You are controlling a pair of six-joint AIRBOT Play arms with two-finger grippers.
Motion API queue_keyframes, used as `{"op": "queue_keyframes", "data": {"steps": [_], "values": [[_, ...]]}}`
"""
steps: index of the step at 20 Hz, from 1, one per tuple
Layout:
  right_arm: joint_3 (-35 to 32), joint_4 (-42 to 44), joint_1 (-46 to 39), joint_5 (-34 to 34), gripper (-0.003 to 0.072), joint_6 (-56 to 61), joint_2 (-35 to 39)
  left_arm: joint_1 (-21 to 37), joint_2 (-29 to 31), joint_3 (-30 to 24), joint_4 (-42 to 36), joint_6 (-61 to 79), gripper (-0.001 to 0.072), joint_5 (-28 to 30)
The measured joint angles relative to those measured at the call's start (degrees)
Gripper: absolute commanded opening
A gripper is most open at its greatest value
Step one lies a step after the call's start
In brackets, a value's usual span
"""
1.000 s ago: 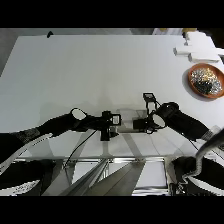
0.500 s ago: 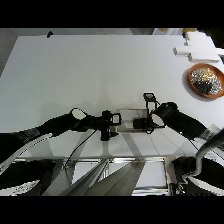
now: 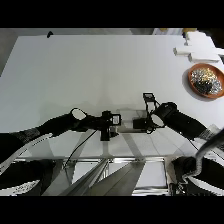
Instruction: Fold the box and place the chain.
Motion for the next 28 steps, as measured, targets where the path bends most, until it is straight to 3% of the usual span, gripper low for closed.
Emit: {"op": "queue_keyframes", "data": {"steps": [3,5,6,7,11,12,13,14,17,19,22,24,28], "values": [[0.00,-0.26,-0.02,0.11,0.0043,0.26,-0.11,-0.02,0.00,-0.02,-0.07,-0.17,0.0323,0.00],[0.00,-0.46,0.07,0.31,0.0351,-0.44,-0.02,0.00,0.00,-0.02,0.00,0.02,0.0323,0.02],[0.00,-0.55,0.17,0.57,0.0438,-1.73,0.31,-0.02,0.00,-0.02,0.00,0.02,0.0323,0.00],[0.02,-0.74,0.28,0.61,0.0467,-3.93,0.85,-0.02,0.00,-0.02,0.00,0.02,0.0323,0.02],[1.88,-1.55,0.31,5.46,0.0464,-14.93,5.70,-0.02,0.00,-0.02,0.00,0.00,0.0323,0.02],[3.41,-1.40,0.00,7.61,0.0428,-17.14,7.34,-0.02,0.00,0.00,0.00,0.00,0.0323,0.02],[5.77,-1.11,-0.70,10.32,0.0348,-19.71,9.20,0.00,0.00,-0.02,0.00,0.00,0.0323,0.00],[8.79,-1.38,-1.86,12.87,0.0317,-22.23,10.84,0.00,0.00,-0.02,0.00,0.00,0.0323,0.02],[19.06,-4.63,-9.29,17.51,0.0316,-28.94,13.29,0.00,0.00,-0.02,0.00,0.00,0.0323,0.02],[24.79,-6.49,-18.18,16.41,0.0317,-33.33,12.87,-0.02,0.00,-0.02,0.00,-0.02,0.0323,0.02],[30.36,-6.95,-35.10,11.39,0.0316,-37.73,7.85,-0.02,0.00,-0.02,0.00,-0.02,0.0323,0.02],[33.38,-4.26,-45.62,8.44,0.0219,-39.43,2.29,-0.02,0.00,-0.02,0.00,-0.02,0.0323,0.02],[39.21,-0.04,-58.29,5.86,0.0221,-42.82,-9.40,-0.02,0.00,-0.02,0.00,-0.02,0.0323,0.02]]}}
